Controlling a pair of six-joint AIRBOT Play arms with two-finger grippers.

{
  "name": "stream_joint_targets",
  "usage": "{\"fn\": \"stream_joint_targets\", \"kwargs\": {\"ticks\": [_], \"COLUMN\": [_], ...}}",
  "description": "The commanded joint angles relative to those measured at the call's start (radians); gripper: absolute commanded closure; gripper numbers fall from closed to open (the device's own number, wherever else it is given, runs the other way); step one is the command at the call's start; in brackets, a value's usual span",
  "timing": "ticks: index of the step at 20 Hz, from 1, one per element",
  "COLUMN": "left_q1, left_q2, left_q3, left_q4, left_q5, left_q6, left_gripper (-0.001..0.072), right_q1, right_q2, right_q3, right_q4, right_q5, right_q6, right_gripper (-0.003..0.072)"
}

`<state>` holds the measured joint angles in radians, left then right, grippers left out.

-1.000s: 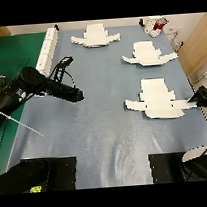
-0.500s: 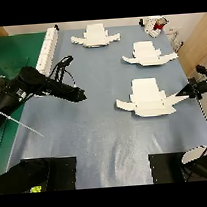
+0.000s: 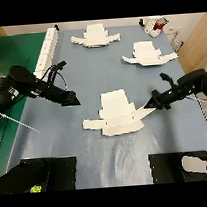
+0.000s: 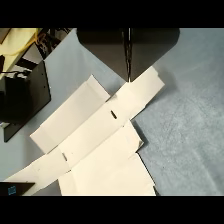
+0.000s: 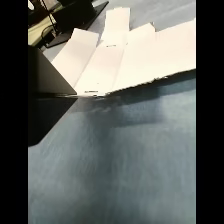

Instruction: Fold the box.

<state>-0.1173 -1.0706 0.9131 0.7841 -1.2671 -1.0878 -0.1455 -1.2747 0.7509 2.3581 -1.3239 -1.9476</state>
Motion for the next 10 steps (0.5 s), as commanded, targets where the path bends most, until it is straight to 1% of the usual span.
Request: {"fn": "stream_joint_targets", "kwargs": {"ticks": [1,2,3,4,10], "left_q1": [0.031,0.031,0.031,0.031,0.031], "left_q2": [0.000,0.000,0.000,0.000,0.000], "left_q3": [-0.002,-0.003,-0.003,-0.003,-0.002], "left_q4": [0.001,0.001,0.001,0.001,0.000], "left_q5": [-0.086,-0.085,-0.074,-0.068,-0.058], "left_q6": [0.000,0.000,0.000,0.000,0.000], "left_gripper": [0.0697,0.0697,0.0697,0.0697,0.0696], "right_q1": [0.155,0.174,0.188,0.197,0.198], "right_q2": [0.166,0.172,0.171,0.171,0.171], "right_q3": [-0.193,-0.199,-0.199,-0.199,-0.197], "right_q4": [-0.009,-0.026,-0.045,-0.050,-0.045], "right_q5": [0.260,0.266,0.264,0.262,0.240], "right_q6": [0.111,0.121,0.135,0.138,0.109], "right_gripper": [0.0673,0.0645,0.0474,0.0411,0.0423]}}
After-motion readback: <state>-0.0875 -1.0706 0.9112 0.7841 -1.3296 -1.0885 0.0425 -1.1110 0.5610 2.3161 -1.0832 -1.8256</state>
